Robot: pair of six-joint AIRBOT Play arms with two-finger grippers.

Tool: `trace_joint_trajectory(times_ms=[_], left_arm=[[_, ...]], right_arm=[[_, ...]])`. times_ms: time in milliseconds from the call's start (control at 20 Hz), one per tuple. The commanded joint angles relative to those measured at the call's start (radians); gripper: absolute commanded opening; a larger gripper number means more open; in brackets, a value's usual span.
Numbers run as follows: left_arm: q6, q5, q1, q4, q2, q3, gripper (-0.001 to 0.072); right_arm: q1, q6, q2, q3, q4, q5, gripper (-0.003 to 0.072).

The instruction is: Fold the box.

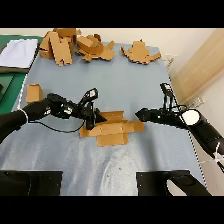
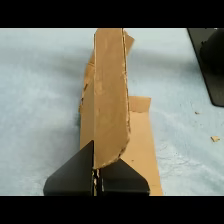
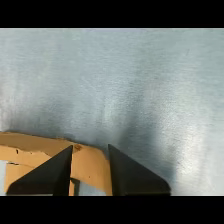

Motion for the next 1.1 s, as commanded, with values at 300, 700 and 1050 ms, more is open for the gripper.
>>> trace_joint_trajectory(times_ms=[300, 700, 1050], left_arm=[[-0.085, 0.01, -0.013, 0.098, 0.002, -0.016, 0.0013], [-0.16, 0.029, -0.013, 0.192, 0.002, 0.003, 0.0012], [-0.156, 0.048, -0.013, 0.193, 0.002, 0.01, 0.0013]], right_arm=[[0.009, -0.001, 0.0, 0.0, 0.053, 0.001, 0.0341], [0.009, -0.004, 0.0, 0.0, 0.065, 0.012, 0.0341], [0.008, 0.012, 0.0, 0.0, 0.097, -0.009, 0.0349]])
